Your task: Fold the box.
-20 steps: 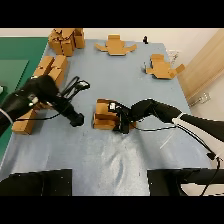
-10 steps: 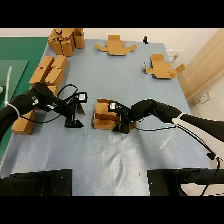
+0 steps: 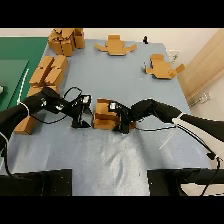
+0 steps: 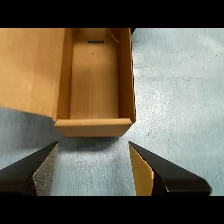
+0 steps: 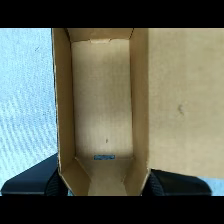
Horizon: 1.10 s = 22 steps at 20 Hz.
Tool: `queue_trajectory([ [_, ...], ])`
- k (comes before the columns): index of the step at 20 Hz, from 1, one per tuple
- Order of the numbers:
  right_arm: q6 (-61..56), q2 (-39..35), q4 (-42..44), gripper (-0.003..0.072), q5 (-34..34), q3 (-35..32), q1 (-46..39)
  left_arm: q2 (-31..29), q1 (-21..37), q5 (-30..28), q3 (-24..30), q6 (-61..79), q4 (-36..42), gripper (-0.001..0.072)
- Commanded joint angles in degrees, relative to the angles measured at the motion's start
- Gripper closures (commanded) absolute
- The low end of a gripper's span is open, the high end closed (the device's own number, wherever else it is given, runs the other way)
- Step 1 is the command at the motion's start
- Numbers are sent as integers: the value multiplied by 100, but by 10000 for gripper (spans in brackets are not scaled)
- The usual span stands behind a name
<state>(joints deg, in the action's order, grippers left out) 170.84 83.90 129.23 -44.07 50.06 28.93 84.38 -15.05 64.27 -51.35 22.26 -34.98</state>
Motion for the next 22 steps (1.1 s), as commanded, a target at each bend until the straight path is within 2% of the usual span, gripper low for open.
queue_trajectory([
  [1, -2, 2, 0, 351, -2, -2, -2, 140, -146, 35, -42, 13, 74, 22],
  [18, -2, 2, 0, 351, -2, -2, -2, 177, -457, -382, -48, -94, 76, 24],
  [19, -2, 2, 0, 351, -2, -2, -2, 177, -461, -374, -48, -92, 79, 200],
  [20, -2, 2, 0, 351, -4, -2, -2, 177, -461, -306, -48, -87, 68, 499],
  [21, -2, 2, 0, 351, -2, -2, -2, 179, -461, -214, -48, -79, 66, 597],
  [22, -2, 2, 0, 351, -2, -2, -2, 177, -461, -160, -48, -81, 74, 599],
])
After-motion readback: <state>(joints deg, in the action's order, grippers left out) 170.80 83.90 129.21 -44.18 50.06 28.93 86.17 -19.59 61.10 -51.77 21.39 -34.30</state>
